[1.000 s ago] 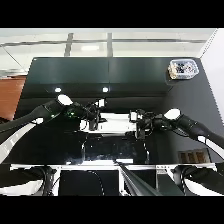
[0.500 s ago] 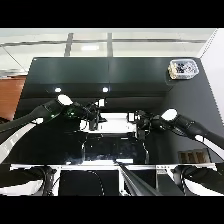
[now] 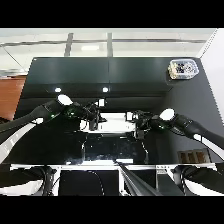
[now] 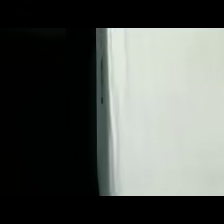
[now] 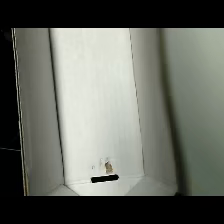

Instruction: Fold the box and place the chain.

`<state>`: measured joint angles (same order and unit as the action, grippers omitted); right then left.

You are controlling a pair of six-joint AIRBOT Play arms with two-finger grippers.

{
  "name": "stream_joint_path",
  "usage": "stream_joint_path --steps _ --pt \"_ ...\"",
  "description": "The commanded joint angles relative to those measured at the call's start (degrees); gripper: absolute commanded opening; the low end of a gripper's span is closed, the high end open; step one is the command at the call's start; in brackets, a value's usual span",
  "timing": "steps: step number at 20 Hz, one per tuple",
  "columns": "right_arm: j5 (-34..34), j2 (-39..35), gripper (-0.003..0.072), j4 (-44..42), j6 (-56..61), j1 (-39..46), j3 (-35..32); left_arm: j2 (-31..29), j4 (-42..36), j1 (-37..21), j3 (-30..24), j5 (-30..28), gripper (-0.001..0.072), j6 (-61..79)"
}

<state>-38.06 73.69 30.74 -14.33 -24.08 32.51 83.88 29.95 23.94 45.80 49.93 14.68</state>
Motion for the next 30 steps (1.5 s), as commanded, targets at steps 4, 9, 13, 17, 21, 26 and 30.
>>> stream_joint_path --steps 4,9,13,17,21,26,30 --pt "0.87 0.2 0.0669 1.97 1.16 -0.74 0.11 0.02 0.02 0.04 0.0 -0.02 0.0028 0.04" --pt "0.96 0.2 0.0542 2.29 1.29 -0.92 0.11 0.02 -0.02 0.02 0.0 0.09 0.003 0.02" --pt "0.96 0.2 0.054 2.29 1.27 -0.92 0.09 -1.77 0.94 -1.36 0.02 1.66 0.0471 -3.04" --pt "0.92 0.2 0.0412 2.32 1.27 -0.92 0.09 -9.31 14.4 -4.9 0.0 1.86 0.0576 -18.03" --pt "0.87 0.2 0.0194 2.32 1.27 -0.92 0.09 -17.38 22.75 -10.62 0.0 9.44 0.0574 -33.2" --pt "0.87 0.2 0.0194 2.29 1.27 -0.92 0.09 -17.27 16.04 -10.69 -2.4 26.23 0.0028 -46.84" --pt "0.85 0.2 0.0194 2.29 1.27 -0.92 0.09 -15.45 -2.25 -4.17 -7.17 12.09 0.0028 -45.55"
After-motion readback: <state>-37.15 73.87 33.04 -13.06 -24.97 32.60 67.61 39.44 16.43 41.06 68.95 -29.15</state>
